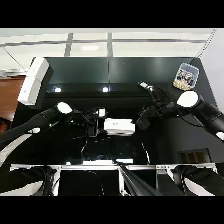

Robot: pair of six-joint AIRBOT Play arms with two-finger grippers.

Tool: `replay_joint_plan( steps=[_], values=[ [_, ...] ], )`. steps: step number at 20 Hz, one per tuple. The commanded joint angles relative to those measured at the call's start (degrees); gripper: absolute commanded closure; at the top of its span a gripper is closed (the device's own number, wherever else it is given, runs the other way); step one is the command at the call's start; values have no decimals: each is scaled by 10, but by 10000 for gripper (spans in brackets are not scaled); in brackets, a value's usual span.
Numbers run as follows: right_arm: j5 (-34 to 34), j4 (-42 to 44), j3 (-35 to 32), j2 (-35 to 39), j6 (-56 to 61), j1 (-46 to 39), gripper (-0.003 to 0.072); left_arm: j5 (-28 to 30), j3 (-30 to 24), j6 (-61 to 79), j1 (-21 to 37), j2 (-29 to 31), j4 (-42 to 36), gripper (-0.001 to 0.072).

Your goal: Fold the box and place the chain.

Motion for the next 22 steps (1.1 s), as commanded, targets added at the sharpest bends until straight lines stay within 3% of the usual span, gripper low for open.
replay_joint_plan(
  steps=[1, 3, 12, 17, 22],
  values=[
    [-40, 102, -8, -4, 100, 5, 667, -2, 1, 0, 0, 0, 0, 204],
    [-70, 144, -12, -29, 100, 16, 667, -1, 1, 0, 0, 0, -2, 204],
    [-69, 92, -51, -119, 99, 28, 666, -1, 1, 0, 0, 0, -2, 204],
    [-29, 90, -35, -103, 84, -6, 667, 0, 1, 0, 0, 0, -2, 204],
    [45, 89, 42, -3, 82, -108, 667, -2, 1, -7, 2, 2, 0, 202]
  ],
)
